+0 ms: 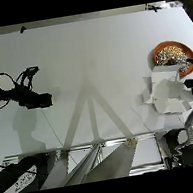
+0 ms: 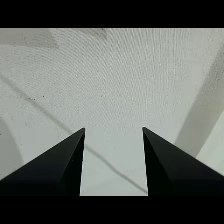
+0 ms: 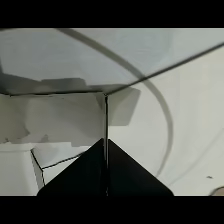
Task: Fold the box and place the chain.
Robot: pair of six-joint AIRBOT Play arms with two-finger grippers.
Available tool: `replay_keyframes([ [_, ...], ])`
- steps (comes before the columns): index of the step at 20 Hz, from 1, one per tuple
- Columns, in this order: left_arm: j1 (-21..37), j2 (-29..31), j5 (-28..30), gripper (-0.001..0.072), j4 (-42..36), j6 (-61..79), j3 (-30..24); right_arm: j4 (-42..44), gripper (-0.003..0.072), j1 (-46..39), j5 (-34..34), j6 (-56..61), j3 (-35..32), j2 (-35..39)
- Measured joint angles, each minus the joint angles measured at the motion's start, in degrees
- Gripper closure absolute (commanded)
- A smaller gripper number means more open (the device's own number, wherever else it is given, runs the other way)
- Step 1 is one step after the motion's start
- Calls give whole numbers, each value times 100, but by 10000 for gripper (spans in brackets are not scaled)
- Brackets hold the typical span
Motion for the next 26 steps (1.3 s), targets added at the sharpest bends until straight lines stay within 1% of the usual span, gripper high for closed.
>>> replay_keyframes([
  [4,2,0,0,307,0,0,0,1029,679,459,243,-345,-4,389],
  [7,2,0,0,307,0,0,0,1805,679,1141,304,-509,-31,852],
  [9,2,0,0,307,-2,0,0,2302,679,1668,179,-577,-96,1152],
  [13,2,0,0,307,13,129,0,3147,679,2688,-457,-632,-361,1491],
  [16,2,0,-2,307,15,203,0,3539,679,3324,-1082,-470,-704,1572],
  [19,2,0,2,307,15,232,0,3738,678,3866,-1832,-118,-1056,1600],
  [22,2,0,260,307,7,245,0,3792,678,4286,-2496,278,-1259,1613],
  [26,2,0,498,307,-101,603,0,3801,678,4520,-2929,551,-1351,1611],
])
